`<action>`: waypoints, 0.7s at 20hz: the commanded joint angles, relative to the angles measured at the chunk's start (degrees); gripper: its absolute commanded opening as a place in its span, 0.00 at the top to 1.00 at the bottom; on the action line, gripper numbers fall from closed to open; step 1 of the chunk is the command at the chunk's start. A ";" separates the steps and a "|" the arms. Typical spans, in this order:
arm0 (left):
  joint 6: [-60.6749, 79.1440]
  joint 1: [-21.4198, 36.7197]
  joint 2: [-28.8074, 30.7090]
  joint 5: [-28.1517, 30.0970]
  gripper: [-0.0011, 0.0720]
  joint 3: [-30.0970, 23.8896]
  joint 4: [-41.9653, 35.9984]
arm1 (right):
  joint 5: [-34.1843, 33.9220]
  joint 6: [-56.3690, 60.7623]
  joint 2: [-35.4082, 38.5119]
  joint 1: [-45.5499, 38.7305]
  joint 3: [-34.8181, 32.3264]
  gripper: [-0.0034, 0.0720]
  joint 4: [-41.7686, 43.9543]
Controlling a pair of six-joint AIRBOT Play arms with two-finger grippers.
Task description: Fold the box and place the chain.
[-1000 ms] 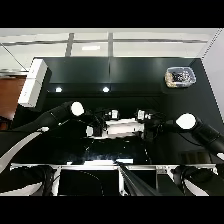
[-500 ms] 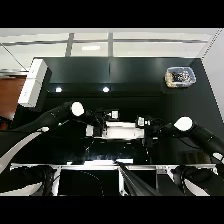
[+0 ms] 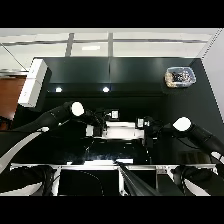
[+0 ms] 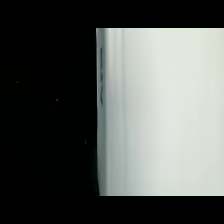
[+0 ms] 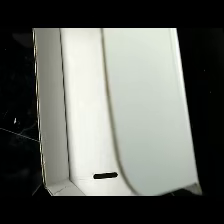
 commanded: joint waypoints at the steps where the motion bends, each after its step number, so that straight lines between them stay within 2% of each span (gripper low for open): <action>1: -0.02 0.00 -0.04 0.04 0.95 0.07 -0.09 | -0.68 -3.45 -0.66 0.04 -0.04 0.04 0.07; 14: -1.11 -0.02 -0.04 -0.20 0.95 0.07 -0.11 | -1.92 -8.26 -5.79 0.13 -0.02 0.04 1.77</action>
